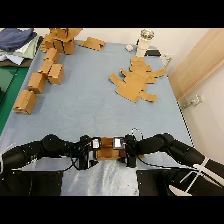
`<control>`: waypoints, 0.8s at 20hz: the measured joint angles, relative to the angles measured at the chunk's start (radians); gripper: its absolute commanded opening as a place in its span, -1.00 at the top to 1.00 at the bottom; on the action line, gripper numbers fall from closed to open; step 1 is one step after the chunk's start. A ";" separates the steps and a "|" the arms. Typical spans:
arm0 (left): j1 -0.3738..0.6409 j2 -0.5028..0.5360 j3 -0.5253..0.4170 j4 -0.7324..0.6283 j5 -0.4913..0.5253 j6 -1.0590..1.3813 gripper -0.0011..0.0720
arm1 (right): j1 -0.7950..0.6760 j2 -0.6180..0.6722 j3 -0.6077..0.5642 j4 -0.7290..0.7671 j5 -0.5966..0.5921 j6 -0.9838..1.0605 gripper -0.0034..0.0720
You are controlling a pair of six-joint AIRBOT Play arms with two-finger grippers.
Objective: Fold the box.
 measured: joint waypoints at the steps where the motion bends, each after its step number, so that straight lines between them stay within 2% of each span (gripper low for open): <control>1: -0.006 -0.011 0.009 0.000 -0.001 0.002 -0.92 | 0.000 0.000 0.000 0.000 0.000 0.000 -0.23; 11: -0.028 -0.060 0.047 0.006 -0.014 0.011 -0.92 | 0.000 0.000 0.000 0.000 0.000 0.000 -0.23; 16: -0.005 -0.061 0.048 0.027 -0.051 0.010 -0.92 | 0.000 0.000 0.000 0.000 0.000 0.000 -0.23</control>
